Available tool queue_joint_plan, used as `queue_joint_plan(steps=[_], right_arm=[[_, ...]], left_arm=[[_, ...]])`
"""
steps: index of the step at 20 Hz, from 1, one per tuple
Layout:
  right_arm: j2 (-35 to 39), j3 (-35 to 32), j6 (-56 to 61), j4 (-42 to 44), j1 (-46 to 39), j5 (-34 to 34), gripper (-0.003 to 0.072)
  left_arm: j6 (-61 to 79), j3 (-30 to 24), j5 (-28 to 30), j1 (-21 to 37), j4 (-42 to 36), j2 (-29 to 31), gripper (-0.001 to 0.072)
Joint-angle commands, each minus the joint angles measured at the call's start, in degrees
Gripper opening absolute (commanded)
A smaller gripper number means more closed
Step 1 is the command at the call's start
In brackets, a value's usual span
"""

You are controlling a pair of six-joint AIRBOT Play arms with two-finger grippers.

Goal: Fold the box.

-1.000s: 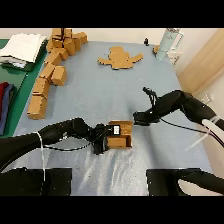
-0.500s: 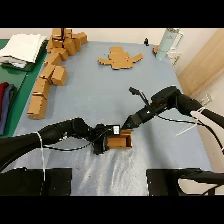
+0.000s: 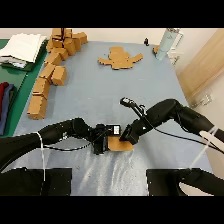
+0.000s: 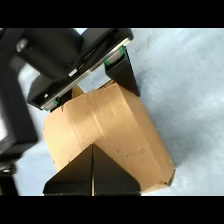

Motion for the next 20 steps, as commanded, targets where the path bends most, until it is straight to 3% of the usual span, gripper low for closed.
queue_joint_plan(steps=[1,9,15,20], right_arm=[[5.3,-3.9,0.9,-8.4,4.3,11.0,0.0006],[13.3,-12.8,1.2,-22.6,17.7,28.6,0.0007],[13.9,-15.1,7.1,-29.6,25.7,31.6,0.0007],[16.4,-14.5,8.2,-36.8,26.2,31.5,0.0007]], left_arm=[[0.0,0.0,0.0,0.0,0.0,0.0,0.0513],[0.0,0.0,0.0,0.0,0.0,0.0,0.0513],[0.0,0.0,0.0,0.0,0.0,0.0,0.0513],[0.0,0.0,0.0,0.0,0.0,0.0,0.0513]])
